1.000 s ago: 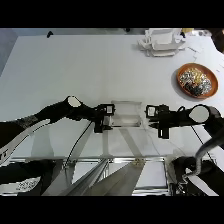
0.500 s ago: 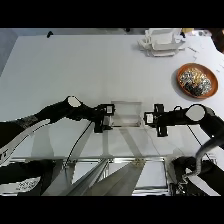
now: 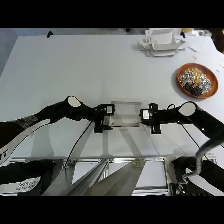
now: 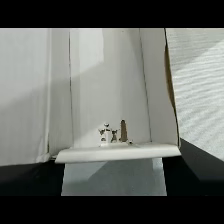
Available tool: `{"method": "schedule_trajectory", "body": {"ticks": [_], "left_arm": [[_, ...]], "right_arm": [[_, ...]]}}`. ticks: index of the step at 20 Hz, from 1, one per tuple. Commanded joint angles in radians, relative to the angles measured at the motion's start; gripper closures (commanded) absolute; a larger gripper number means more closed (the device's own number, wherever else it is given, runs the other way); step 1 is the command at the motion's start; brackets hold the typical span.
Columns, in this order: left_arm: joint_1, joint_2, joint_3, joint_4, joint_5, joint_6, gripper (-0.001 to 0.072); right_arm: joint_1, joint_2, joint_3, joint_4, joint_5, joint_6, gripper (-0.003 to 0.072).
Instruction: Fold the box and place the chain.
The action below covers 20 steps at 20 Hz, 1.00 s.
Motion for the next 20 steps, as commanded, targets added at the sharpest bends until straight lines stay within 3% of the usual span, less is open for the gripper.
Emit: {"method": "schedule_trajectory", "body": {"ticks": [1,12,16,20], "left_arm": [[0.001,0.0,0.0,0.0,0.0,0.0,0.046],[0.001,0.0,0.0,0.0,0.0,0.0,0.046],[0.001,0.0,0.0,0.0,0.0,0.0,0.046],[0.001,0.0,0.0,0.0,0.0,0.0,0.046]], "right_arm": [[0.001,-0.029,0.0,0.124,-0.008,-0.063,0.0589],[0.001,-0.03,-0.051,0.217,-0.005,-0.163,0.0551],[0.001,-0.03,-0.065,0.218,-0.014,-0.164,0.034],[0.001,-0.03,-0.066,0.217,-0.011,-0.16,0.0262]]}}
